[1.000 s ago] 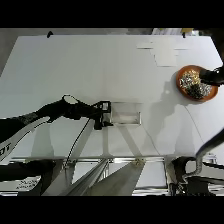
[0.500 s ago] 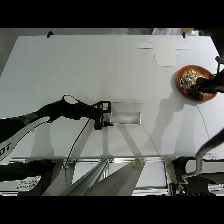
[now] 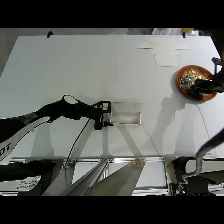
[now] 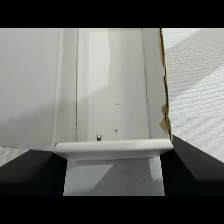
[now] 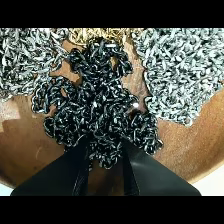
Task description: Fold the box and place the chain.
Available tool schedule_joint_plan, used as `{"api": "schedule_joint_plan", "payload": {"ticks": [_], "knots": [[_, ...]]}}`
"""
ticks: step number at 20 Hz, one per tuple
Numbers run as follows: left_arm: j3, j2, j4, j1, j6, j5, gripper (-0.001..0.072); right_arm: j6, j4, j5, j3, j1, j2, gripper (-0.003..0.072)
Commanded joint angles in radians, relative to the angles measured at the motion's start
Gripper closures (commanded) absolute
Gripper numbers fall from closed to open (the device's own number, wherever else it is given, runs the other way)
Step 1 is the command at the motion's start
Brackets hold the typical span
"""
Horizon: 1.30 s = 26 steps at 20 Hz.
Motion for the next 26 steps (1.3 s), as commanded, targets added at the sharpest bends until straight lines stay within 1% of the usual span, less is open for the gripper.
{"api": "schedule_joint_plan", "payload": {"ticks": [1,2,3,7,10,12,15,17,20,23,26], "knots": [[0.0,0.0,0.0,0.001,0.0,0.0,0.068,-0.011,0.0,0.007,0.001,0.0,-0.015,0.0497],[0.0,0.0,0.0,0.001,0.0,0.0,0.068,-0.011,0.0,0.011,0.001,-0.001,-0.017,0.0575],[0.0,0.0,0.0,0.001,0.001,0.0,0.068,-0.014,0.0,0.016,0.001,0.0,-0.017,0.067],[0.0,0.0,0.0,0.001,0.0,0.0,0.068,-0.038,-0.015,0.06,0.001,0.0,-0.006,0.0672],[0.0,0.0,0.0,0.001,0.0,0.0,0.068,-0.038,-0.026,0.088,0.001,0.0,0.056,0.0673],[0.0,0.0,0.0,0.001,0.0,0.0,0.068,-0.041,-0.023,0.099,0.001,0.0,0.126,0.0673],[0.0,0.0,0.0,0.001,0.0,0.0,0.068,-0.061,0.021,0.159,0.001,0.0,0.243,0.0673],[0.0,0.0,0.0,0.001,0.0,0.0,0.068,-0.069,0.085,0.21,0.001,0.0,0.325,0.0673],[0.0,0.0,0.0,0.001,0.0,0.0,0.068,-0.106,0.235,0.274,0.001,0.006,0.453,0.0673],[0.0,0.0,0.0,0.001,0.0,0.0,0.068,-0.108,0.298,0.322,0.001,0.08,0.582,0.0673],[0.0,0.0,0.0,0.001,0.0,0.0,0.068,-0.096,0.33,0.356,0.001,0.217,0.702,0.0673]]}}
